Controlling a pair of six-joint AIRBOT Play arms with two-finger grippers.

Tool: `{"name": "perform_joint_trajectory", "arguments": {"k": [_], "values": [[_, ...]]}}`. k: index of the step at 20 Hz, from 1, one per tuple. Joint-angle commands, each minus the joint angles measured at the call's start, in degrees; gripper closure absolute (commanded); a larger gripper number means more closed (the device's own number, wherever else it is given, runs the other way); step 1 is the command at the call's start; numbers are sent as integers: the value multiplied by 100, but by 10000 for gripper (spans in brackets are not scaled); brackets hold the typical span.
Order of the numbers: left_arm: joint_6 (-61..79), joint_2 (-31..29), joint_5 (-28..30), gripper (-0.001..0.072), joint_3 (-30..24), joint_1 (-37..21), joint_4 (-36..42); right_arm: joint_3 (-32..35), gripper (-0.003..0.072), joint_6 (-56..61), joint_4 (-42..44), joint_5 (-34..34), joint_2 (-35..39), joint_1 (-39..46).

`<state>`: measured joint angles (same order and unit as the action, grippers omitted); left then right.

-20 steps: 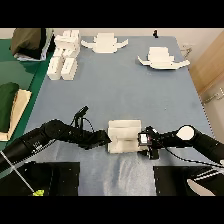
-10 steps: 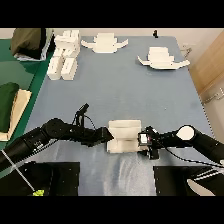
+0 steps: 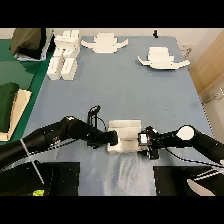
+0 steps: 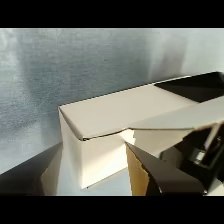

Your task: Fold the box.

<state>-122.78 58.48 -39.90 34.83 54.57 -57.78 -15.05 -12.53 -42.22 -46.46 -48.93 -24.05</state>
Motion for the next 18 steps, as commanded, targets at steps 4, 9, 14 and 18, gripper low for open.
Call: {"name": "perform_joint_trajectory", "arguments": {"k": [4,9,14,18], "values": [[-1956,979,-518,161,660,623,-1497,-2,226,2,0,-2,-2,0],[-2758,1261,-1209,164,1241,798,-2371,-2,226,2,0,-2,-4,0],[-2830,1403,-1263,173,1279,831,-2374,-2,226,2,0,-2,-2,0],[-2905,1469,-1329,181,1377,933,-2481,-2,226,2,0,-2,-2,0]]}}
